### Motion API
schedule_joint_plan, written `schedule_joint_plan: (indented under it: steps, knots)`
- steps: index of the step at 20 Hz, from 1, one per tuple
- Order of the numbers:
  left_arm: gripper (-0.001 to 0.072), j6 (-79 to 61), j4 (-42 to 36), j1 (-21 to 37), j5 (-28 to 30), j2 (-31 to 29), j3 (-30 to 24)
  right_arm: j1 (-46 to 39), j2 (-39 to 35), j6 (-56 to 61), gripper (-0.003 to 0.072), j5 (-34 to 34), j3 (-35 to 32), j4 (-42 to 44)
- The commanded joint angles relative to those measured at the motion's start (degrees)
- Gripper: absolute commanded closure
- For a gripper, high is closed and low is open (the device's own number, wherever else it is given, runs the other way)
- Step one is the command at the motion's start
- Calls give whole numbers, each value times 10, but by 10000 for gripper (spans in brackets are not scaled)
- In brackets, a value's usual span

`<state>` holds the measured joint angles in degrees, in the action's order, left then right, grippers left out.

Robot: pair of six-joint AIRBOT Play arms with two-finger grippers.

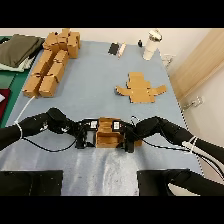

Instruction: Fold the box.

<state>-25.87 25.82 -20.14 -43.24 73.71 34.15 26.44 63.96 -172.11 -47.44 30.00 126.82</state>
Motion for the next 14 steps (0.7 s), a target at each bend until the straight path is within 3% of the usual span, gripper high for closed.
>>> schedule_joint_plan:
  steps: [1,14]
  knots:
    - [12,13,-1,-21,22,2,0,0,0,0,247,0,0,0]
    - [12,61,14,-18,18,-3,0,0,0,0,247,0,0,0]
